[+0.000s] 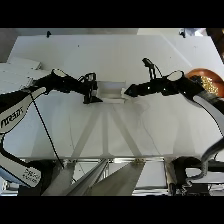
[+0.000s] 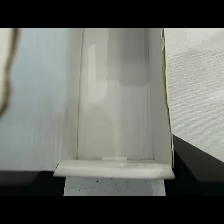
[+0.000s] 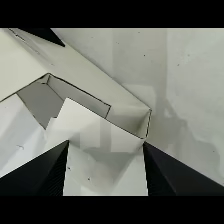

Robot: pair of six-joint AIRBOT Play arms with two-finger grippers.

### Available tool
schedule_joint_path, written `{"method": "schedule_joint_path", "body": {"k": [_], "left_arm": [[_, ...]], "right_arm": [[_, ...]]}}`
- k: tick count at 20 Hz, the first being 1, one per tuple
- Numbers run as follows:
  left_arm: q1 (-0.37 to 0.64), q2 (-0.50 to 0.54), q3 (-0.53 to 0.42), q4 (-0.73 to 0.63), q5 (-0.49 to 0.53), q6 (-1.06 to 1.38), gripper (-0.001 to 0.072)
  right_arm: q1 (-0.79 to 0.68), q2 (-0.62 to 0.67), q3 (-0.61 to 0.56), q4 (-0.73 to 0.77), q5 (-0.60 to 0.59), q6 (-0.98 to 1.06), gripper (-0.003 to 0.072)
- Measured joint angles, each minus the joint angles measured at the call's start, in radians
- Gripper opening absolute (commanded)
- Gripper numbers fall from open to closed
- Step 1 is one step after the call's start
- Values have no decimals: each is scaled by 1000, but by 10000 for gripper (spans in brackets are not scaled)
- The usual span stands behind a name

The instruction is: Fold the box and place the chain.

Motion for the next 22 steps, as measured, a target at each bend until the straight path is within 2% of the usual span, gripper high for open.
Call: {"method": "schedule_joint_path", "body": {"k": [4, 6, 8, 10, 16, 22], "left_arm": [[0, 0, 0, 0, 0, 0, 413], [0, 0, 0, 0, 0, 0, 413], [0, 0, 0, 0, 0, 0, 413], [0, 0, 0, 0, 0, 0, 413], [0, 0, 0, 0, 0, 0, 413], [0, 0, 0, 0, 0, 0, 413]], "right_arm": [[14, 0, 0, 16, 16, 4, 441], [32, 0, 0, 17, 19, 6, 282], [50, 0, 0, 8, 13, 8, 301], [67, 0, 0, -23, -13, 42, 402], [109, 0, 0, -168, -128, 210, 410], [143, 0, 0, -183, -195, 279, 395]]}}
